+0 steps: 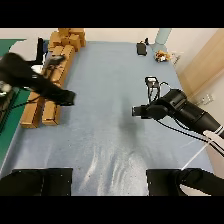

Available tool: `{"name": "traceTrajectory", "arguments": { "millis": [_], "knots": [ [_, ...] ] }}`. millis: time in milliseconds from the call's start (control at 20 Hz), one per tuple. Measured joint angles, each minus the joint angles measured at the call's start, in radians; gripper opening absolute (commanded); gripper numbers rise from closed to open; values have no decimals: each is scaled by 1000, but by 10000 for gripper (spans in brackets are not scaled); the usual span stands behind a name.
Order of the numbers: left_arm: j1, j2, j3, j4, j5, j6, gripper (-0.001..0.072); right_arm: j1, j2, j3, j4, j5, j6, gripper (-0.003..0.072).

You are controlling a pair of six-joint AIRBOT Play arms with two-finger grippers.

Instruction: Fold the box.

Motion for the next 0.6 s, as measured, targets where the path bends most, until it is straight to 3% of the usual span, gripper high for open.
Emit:
{"name": "traceTrajectory", "arguments": {
  "millis": [250, 600],
  "knots": [
    [-218, -173, 42, -20, 93, -73, 11, 0, -8, 6, 4, 10, 0, 6],
    [-280, -242, 52, -33, 138, -114, 12, 0, -10, 7, 5, 10, 0, 6]
  ]
}}
